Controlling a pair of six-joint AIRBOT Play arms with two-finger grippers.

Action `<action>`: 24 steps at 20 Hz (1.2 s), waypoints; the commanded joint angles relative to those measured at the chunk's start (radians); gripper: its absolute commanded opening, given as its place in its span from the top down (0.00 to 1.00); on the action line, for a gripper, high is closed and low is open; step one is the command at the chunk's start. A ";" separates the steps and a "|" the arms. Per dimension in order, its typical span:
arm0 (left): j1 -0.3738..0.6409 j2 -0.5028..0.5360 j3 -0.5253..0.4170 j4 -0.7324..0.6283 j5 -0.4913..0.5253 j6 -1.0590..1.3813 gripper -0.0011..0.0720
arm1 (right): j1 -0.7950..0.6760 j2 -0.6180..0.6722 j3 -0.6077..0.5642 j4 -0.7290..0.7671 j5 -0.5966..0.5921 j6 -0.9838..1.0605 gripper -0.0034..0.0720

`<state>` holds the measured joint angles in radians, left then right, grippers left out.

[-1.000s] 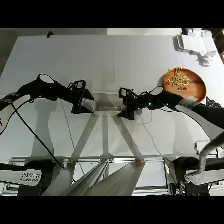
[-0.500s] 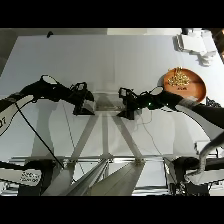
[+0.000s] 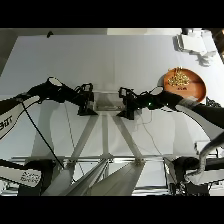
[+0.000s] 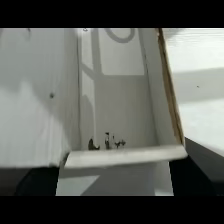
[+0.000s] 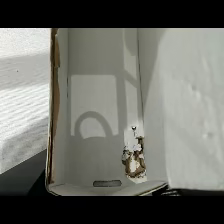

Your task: Fold the box and place the chain.

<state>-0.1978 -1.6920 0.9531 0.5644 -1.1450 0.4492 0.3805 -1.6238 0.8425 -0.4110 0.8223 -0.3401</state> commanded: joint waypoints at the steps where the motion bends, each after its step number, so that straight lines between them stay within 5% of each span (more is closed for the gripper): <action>1: -0.016 0.000 0.001 0.011 0.028 -0.012 0.14 | 0.000 0.000 0.000 0.000 0.001 -0.001 0.42; 3: -0.016 0.000 0.001 0.013 0.027 -0.012 0.56 | 0.000 0.000 0.000 0.000 0.001 -0.001 0.42; 4: -0.016 0.000 0.001 0.012 0.027 -0.012 0.64 | 0.000 0.000 0.000 0.000 0.001 -0.001 0.42; 24: -0.016 0.000 0.001 0.012 0.027 -0.012 0.64 | 0.001 0.000 0.000 0.000 0.000 0.000 0.42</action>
<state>-0.2131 -1.6913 0.9535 0.5758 -1.1194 0.4374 0.3801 -1.6238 0.8425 -0.4114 0.8227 -0.3412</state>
